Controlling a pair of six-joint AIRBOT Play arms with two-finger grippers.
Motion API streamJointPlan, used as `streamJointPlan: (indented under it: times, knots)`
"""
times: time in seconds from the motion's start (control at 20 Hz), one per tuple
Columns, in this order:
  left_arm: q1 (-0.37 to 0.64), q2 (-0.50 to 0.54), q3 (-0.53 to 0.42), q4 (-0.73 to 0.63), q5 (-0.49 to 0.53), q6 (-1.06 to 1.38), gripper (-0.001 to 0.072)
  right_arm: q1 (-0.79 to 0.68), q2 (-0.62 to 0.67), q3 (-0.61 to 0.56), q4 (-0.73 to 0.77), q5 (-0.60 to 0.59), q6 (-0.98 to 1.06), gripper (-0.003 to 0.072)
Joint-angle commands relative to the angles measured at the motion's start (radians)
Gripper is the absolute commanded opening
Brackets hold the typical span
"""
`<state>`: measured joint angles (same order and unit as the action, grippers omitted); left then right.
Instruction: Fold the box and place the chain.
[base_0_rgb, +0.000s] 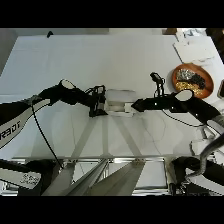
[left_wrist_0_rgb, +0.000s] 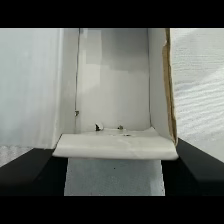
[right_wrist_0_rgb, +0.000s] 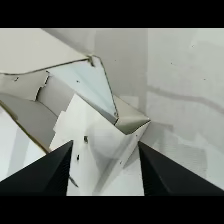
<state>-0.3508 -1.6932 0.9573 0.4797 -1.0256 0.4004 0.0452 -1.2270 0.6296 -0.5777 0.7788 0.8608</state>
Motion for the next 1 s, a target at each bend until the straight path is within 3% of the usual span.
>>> streamJointPlan:
  times: [0.0, 0.45, 0.75, 0.95]
  knots:
    - [0.000, -0.001, 0.001, 0.000, 0.001, 0.000, 0.0257, 0.011, 0.009, 0.000, -0.005, 0.026, -0.001, 0.0489]
    - [0.000, -0.001, 0.001, 0.000, 0.001, 0.000, 0.0257, 0.095, 0.009, 0.000, -0.006, -0.080, 0.087, 0.0456]
    - [0.000, -0.001, 0.001, 0.000, 0.001, 0.000, 0.0257, 0.127, 0.007, 0.000, -0.232, -0.156, 0.295, 0.0459]
    - [0.000, -0.001, 0.001, 0.000, 0.001, 0.000, 0.0257, 0.129, 0.007, 0.000, -0.257, -0.211, 0.352, 0.0459]
